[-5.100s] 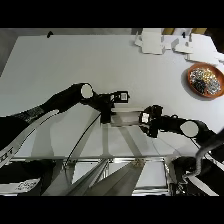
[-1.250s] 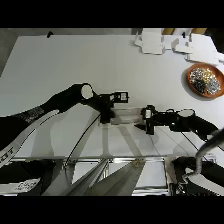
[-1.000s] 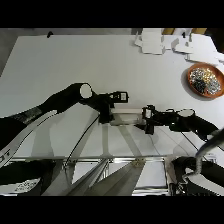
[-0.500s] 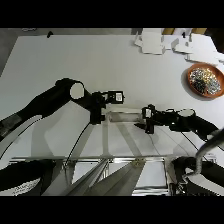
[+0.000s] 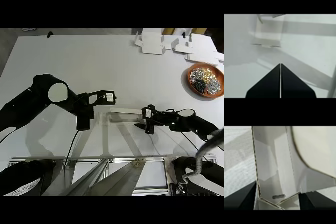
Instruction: Fold the box and place the chain.
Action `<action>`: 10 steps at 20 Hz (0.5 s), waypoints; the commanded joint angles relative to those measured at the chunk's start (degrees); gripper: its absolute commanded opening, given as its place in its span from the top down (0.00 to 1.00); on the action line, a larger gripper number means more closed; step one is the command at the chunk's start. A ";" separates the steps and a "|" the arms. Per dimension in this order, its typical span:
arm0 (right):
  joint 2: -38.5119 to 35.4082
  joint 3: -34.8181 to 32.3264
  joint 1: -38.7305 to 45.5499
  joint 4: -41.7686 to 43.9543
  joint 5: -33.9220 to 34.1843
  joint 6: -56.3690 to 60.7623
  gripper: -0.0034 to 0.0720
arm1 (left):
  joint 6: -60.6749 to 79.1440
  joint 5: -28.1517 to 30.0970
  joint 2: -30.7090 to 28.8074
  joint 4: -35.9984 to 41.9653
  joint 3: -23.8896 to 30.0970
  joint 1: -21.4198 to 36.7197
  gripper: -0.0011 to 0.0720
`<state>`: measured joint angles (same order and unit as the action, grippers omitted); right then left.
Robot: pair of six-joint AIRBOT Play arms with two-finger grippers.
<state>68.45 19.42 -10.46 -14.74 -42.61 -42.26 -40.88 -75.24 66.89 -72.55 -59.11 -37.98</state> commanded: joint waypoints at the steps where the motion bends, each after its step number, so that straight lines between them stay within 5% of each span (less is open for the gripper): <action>1: 0.00 -0.02 0.00 0.00 0.00 -0.02 0.41 | -0.68 0.72 -0.42 8.68 0.11 -0.48 0.98; 6: 0.00 -0.02 -0.02 0.00 0.00 -0.02 0.41 | 3.85 14.60 1.38 13.05 0.11 -4.66 0.97; 10: 0.00 -0.02 0.00 0.00 -0.02 -0.02 0.41 | 9.03 16.81 6.45 18.08 0.11 -4.81 0.97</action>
